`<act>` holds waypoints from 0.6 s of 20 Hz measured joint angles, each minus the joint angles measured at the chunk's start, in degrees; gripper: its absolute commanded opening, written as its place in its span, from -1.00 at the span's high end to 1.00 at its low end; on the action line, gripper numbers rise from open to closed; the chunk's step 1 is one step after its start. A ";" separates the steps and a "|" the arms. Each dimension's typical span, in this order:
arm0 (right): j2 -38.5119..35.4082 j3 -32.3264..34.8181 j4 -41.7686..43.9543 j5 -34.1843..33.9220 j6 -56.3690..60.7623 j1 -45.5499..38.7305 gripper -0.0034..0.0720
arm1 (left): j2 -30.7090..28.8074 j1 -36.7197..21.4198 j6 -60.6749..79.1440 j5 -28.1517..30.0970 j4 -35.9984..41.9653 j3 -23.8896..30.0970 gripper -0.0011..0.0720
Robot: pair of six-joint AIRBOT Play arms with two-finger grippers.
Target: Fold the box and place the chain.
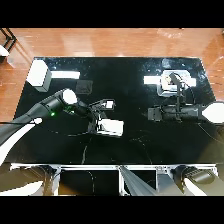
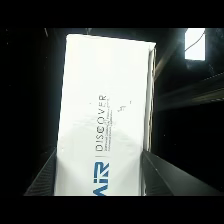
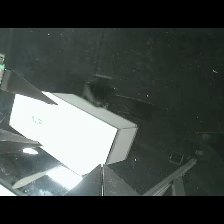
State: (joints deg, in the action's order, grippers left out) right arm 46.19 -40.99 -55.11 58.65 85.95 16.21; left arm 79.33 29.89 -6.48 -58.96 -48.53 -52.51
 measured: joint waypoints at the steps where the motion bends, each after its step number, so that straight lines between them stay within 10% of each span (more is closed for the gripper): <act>1: 0.00 0.00 -0.02 0.00 0.00 0.00 0.84 | 0.09 0.00 0.00 0.00 0.00 0.02 -0.77; 6: 0.00 0.00 0.00 -0.15 0.00 0.00 0.84 | 0.48 0.07 -1.14 0.13 -0.22 0.22 -0.70; 12: 0.00 0.00 0.00 -0.74 0.00 0.00 0.84 | 0.72 0.61 -3.23 0.33 -0.66 0.24 0.12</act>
State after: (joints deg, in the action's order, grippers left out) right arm 46.19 -40.99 -55.11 57.91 85.95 16.21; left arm 80.05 30.50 -9.72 -58.63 -49.19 -52.27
